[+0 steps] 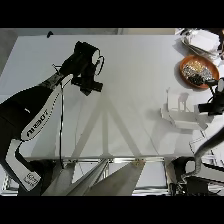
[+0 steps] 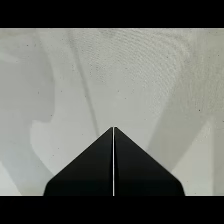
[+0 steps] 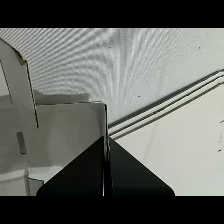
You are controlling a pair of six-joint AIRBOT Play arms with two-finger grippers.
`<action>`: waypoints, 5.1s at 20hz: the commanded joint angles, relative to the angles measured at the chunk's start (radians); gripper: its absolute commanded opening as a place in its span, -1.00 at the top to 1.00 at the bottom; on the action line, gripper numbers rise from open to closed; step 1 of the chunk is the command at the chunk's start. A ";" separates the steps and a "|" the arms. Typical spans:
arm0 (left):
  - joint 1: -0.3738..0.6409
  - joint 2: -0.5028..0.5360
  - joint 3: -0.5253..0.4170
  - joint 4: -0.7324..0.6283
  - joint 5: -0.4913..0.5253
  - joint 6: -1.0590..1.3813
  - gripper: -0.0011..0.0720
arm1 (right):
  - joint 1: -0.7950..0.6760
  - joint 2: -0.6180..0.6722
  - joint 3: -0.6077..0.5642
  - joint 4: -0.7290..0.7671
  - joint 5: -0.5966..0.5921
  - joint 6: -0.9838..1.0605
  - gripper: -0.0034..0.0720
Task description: Fold the box and place the chain.
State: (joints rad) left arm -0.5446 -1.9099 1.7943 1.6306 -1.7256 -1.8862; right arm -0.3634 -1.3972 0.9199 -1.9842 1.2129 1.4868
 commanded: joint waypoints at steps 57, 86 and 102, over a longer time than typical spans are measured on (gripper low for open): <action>0.494 0.608 -0.861 -1.217 0.517 1.310 -0.31 | 0.761 0.682 -0.425 0.657 -0.489 0.090 0.88; 0.225 -0.025 -0.406 -1.155 0.335 1.617 0.88 | 0.761 0.682 -0.425 0.661 -0.483 0.076 0.88; 0.225 0.435 -0.588 -0.951 0.185 1.482 0.98 | 0.761 0.886 -0.394 0.703 -0.240 0.076 0.00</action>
State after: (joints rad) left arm -0.3187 -1.6138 1.3048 0.6605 -1.5394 -0.3710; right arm 0.3969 -0.5800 0.5224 -1.2720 0.8806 1.5623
